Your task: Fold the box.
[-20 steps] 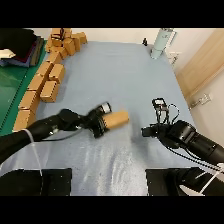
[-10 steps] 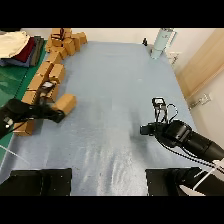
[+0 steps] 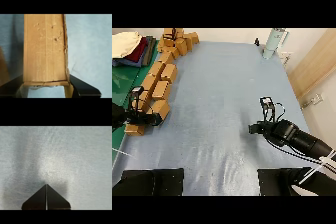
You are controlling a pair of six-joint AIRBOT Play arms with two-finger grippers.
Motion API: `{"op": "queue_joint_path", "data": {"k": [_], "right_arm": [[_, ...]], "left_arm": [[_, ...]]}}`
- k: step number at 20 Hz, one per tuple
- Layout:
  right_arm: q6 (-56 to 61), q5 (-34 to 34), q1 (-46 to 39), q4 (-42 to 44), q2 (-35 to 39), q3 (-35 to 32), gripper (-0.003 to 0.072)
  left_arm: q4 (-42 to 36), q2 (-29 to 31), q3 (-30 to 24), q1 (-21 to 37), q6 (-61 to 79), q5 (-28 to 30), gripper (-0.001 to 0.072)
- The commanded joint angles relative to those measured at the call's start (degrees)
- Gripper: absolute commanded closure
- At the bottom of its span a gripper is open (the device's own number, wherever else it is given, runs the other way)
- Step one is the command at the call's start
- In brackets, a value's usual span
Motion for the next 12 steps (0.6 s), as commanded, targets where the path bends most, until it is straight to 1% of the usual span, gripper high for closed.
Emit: {"op": "queue_joint_path", "data": {"k": [1,4,9,10,12], "right_arm": [[-0.02,0.74,-0.02,-0.2,-1.03,0.0,0.0678],[-0.02,1.9,-0.02,-0.2,-1.03,0.0,0.0678],[0.0,3.54,-0.02,-0.17,-1.03,0.0,0.0678],[0.0,3.45,0.0,-0.15,-1.03,0.0,0.0678],[0.0,3.48,0.02,0.52,-1.03,0.0,0.0678]], "left_arm": [[0.44,-1.11,-0.04,0.57,-1.66,8.02,0.0187],[0.39,-3.58,-0.04,-1.29,-0.55,14.29,0.0187],[0.39,-10.32,-0.04,-8.74,0.76,25.22,0.0187],[0.37,-11.47,-0.04,-9.42,0.74,26.16,0.0187],[0.35,-12.35,-0.04,-10.03,0.74,26.29,0.0187]]}}
